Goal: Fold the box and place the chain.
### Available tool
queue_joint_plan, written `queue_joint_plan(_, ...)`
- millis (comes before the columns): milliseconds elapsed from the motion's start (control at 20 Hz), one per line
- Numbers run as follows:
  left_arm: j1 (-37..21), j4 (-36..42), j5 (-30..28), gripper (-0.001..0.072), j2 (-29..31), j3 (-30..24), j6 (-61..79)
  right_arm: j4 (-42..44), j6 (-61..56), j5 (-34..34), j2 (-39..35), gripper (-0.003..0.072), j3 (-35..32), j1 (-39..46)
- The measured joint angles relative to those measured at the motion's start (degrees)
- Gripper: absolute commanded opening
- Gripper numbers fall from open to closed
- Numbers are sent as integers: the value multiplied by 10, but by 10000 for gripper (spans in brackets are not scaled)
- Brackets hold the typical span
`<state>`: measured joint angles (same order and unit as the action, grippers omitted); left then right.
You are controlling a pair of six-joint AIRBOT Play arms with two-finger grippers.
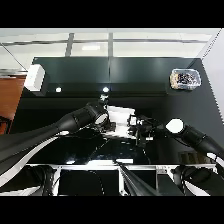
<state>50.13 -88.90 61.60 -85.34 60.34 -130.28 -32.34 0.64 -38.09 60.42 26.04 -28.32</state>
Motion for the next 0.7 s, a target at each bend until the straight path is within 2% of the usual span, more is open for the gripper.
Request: queue_joint_plan(700, 0, 10, -11, 28, 0, 0, -2, 38, 0, 25, 22, 128, 0, -8)
